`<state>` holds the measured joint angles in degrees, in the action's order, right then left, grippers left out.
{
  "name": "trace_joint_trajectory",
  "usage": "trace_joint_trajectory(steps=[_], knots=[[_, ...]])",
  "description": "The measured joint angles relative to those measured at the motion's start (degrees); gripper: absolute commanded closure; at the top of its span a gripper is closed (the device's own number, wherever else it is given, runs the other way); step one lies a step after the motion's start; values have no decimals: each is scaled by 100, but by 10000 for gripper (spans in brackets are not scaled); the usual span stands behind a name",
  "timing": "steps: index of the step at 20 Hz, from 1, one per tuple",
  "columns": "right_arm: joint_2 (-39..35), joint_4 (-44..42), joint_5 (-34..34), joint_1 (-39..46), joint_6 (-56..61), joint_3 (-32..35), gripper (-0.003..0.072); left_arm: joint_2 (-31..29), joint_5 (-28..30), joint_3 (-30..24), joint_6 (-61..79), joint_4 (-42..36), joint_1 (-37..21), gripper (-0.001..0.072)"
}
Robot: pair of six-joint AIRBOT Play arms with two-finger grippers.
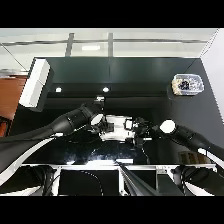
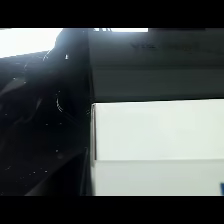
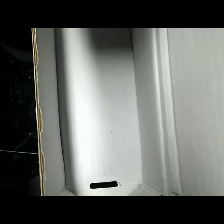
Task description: Fold the box and place the chain.
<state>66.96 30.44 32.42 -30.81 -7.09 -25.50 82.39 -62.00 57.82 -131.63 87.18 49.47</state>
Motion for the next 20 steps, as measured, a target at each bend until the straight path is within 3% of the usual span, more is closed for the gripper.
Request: trace_joint_trajectory(steps=[18,20], knots=[[-2,2,0,0,0,2,579,111,-120,70,-94,39,7,543],[0,2,0,0,0,0,579,146,-114,72,-96,15,7,680]])
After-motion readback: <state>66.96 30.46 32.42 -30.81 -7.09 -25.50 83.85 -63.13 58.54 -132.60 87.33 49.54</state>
